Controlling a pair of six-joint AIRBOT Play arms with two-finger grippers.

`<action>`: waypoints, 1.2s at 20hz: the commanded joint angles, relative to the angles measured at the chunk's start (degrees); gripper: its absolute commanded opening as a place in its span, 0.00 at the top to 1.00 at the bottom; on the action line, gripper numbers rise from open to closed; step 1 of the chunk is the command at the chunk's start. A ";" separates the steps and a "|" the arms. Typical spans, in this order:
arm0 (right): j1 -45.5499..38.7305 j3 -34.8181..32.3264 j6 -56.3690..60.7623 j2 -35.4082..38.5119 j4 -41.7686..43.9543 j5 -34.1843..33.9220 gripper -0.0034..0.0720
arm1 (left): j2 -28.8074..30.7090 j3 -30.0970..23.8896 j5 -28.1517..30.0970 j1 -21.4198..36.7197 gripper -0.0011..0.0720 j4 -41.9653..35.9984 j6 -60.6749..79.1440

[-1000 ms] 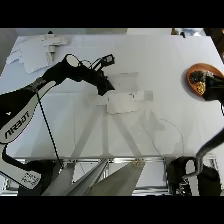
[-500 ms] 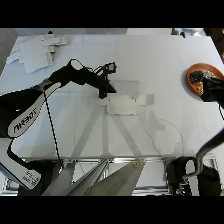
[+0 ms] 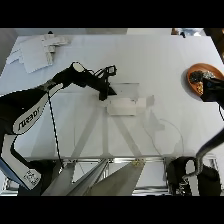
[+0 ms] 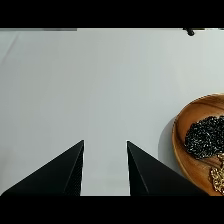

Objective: Fold the box and place the chain.

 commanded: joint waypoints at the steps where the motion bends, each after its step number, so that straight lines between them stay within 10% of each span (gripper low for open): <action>1: -0.04 0.04 0.02 -0.04 0.00 0.02 0.57 | -0.22 -0.04 0.02 0.04 0.97 0.72 0.09; 13: 2.14 0.07 -20.87 -0.02 0.42 16.96 0.48 | -0.22 -0.04 -0.04 -0.02 0.97 0.66 0.07; 20: 30.82 0.07 -34.80 0.02 -8.44 18.40 0.38 | -0.22 -0.04 -0.04 -0.02 0.97 0.66 0.07; 24: 45.83 0.04 -33.07 -1.68 -26.14 17.00 0.04 | -0.22 -0.04 -0.04 -0.02 0.97 0.66 0.07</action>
